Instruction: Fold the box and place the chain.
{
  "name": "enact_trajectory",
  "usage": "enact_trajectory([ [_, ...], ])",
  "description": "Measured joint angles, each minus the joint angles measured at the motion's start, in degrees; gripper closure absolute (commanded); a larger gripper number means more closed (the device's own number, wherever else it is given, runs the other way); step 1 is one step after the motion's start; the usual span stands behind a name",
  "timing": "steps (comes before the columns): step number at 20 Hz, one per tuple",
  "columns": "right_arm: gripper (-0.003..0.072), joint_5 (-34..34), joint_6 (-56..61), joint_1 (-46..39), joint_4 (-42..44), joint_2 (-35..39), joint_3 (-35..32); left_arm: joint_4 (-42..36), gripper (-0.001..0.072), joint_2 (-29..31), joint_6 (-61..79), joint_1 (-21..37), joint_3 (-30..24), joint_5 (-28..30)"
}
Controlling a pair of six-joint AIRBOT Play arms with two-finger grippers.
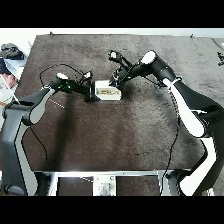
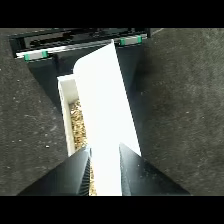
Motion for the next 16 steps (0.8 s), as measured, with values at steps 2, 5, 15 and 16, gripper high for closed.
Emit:
enact_trajectory([
  [2, 0.0467, -1.53, -1.01, -0.02, 0.33, 0.48, -0.02, 0.02, 0.0194, 0.00, 0.02, 0.00, 0.00, -0.02],
  [5, 0.0467, -3.72, -2.19, -0.07, 1.07, 0.96, -0.04, 0.04, 0.0194, 0.02, 0.02, 0.00, 0.00, -0.02],
  [15, 0.0467, -2.27, -2.91, -0.26, 1.81, -0.66, -0.02, 0.02, 0.0194, 0.02, 0.02, 0.00, 0.00, -0.02],
  [16, 0.0467, -1.68, -2.93, -0.33, 1.86, -0.92, -0.02, 0.00, 0.0194, 0.00, 0.02, 0.00, 0.00, -0.02],
])
